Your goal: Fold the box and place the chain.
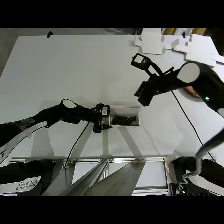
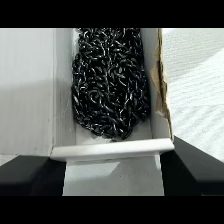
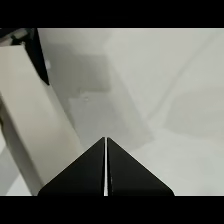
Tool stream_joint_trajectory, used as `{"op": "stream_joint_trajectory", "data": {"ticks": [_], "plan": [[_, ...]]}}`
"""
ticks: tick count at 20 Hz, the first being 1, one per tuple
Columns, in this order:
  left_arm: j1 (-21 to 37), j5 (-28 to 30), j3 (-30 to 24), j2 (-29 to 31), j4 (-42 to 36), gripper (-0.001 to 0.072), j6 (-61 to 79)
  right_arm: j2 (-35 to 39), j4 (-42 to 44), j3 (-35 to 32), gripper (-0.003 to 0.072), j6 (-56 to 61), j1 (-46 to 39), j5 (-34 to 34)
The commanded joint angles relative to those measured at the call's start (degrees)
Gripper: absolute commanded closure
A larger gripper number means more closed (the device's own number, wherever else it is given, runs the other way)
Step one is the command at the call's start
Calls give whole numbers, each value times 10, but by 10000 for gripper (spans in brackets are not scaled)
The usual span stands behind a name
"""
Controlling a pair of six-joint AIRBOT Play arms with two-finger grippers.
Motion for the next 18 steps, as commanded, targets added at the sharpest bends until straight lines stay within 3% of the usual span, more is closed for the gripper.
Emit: {"op": "stream_joint_trajectory", "data": {"ticks": [1, 7, 13, 16, 18], "plan": [[0, 0, 0, 0, 0, 559, 0, -59, 7, 2, 665, -18, -4, -7], [0, 0, 0, 0, 0, 559, 0, -54, 24, -18, 664, -58, 12, -27], [0, 0, 0, 0, 0, 559, 0, 11, 25, -81, 662, -119, 59, -33], [0, 0, 0, 0, 0, 559, 0, 53, 32, -105, 481, -141, 73, -31], [0, 0, 0, 0, 0, 559, 0, 63, 32, -124, 479, -163, 83, -33]]}}
